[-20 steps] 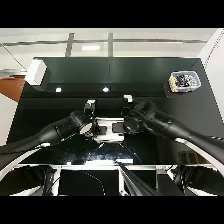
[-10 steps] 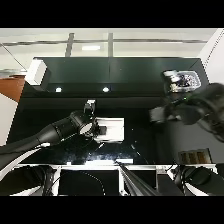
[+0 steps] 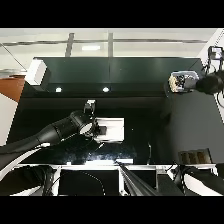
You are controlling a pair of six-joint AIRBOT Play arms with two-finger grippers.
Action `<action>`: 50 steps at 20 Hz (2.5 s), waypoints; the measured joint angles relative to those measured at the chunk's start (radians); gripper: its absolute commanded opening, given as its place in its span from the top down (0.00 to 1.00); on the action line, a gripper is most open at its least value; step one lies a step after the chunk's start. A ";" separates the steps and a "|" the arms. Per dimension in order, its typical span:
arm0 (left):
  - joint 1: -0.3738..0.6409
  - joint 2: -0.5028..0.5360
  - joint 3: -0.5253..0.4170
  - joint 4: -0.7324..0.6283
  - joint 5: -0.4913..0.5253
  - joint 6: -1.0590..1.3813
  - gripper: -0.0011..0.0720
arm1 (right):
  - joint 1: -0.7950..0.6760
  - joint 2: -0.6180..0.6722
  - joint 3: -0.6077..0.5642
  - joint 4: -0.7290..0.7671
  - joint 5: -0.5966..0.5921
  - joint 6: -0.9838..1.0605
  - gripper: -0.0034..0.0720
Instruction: Fold the box and place the chain.
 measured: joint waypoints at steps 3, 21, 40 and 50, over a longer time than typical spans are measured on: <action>0.000 0.000 0.000 0.000 0.003 0.000 0.94 | -0.076 -0.213 0.168 0.056 0.032 -0.014 0.18; 0.000 0.000 0.000 0.000 0.003 0.000 0.94 | -0.129 -0.678 0.512 0.130 0.013 -0.023 0.92; 0.000 0.000 0.000 -0.001 0.003 0.000 0.94 | -0.163 -0.318 0.792 0.280 -0.182 -0.301 0.92; 0.000 0.000 0.000 -0.003 0.000 0.000 0.94 | -0.137 0.032 0.885 0.560 -0.362 -0.437 0.92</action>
